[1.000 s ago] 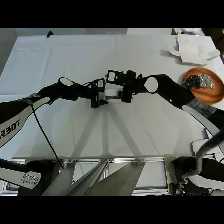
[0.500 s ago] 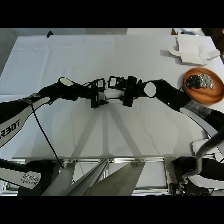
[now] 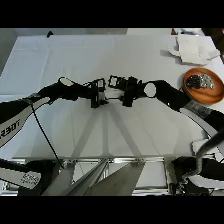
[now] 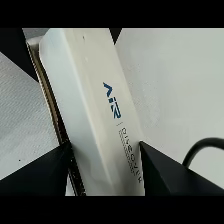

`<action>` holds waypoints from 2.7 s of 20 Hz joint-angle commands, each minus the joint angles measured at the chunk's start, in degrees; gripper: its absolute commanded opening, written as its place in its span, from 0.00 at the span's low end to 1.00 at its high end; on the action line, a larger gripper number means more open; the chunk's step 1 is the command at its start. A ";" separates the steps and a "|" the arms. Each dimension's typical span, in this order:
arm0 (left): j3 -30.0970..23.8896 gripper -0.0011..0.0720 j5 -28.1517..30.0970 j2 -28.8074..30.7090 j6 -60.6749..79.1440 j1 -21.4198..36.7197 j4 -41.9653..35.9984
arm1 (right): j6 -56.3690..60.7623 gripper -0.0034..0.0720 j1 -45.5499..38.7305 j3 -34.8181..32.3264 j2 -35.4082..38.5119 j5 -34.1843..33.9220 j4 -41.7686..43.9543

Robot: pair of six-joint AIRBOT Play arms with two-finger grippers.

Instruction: Fold the box and place the chain.

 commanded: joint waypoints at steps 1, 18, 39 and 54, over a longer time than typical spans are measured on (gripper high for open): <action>-0.02 0.37 0.00 0.00 -0.02 0.00 0.00 | 0.42 0.53 0.07 -0.04 0.00 0.33 0.00; -0.02 0.37 0.00 0.00 -0.02 0.00 0.00 | 0.17 0.61 0.31 -0.04 0.44 6.54 0.00; -0.02 0.37 0.00 0.00 -0.02 0.00 0.00 | 26.21 0.06 -8.11 0.04 -1.01 9.07 35.58; -0.02 0.37 0.00 0.00 -0.02 0.00 0.00 | 25.20 0.06 -8.09 1.25 -2.29 13.86 33.14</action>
